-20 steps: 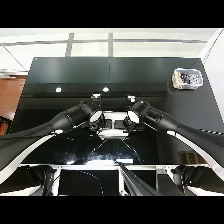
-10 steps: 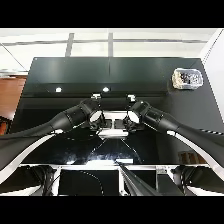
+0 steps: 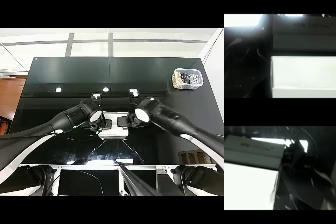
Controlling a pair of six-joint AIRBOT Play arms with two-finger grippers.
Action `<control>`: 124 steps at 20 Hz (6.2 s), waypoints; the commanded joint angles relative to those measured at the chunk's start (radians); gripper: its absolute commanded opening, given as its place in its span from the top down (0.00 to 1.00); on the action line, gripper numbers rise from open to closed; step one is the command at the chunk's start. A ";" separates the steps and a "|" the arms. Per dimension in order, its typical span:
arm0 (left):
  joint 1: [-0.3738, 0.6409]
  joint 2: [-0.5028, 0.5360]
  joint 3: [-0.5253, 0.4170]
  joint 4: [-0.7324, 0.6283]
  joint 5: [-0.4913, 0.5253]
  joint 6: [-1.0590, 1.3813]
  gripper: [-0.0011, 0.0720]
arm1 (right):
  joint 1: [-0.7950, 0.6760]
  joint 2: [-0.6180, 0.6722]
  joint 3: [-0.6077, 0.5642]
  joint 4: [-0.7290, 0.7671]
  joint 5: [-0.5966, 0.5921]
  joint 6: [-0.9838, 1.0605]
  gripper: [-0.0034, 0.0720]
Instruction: Fold the box and place the chain.
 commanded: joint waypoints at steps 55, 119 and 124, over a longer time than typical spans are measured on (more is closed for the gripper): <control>0.001 0.000 0.001 0.000 -0.003 0.000 0.94 | -1.010 -0.591 0.697 0.142 -0.049 0.129 0.31; 0.001 0.000 0.001 0.000 -0.003 0.000 0.94 | -0.423 0.375 0.085 0.663 0.212 -0.902 0.90; 0.001 0.000 0.001 0.000 -0.003 0.000 0.94 | -0.329 0.345 0.013 0.716 0.056 -0.902 0.90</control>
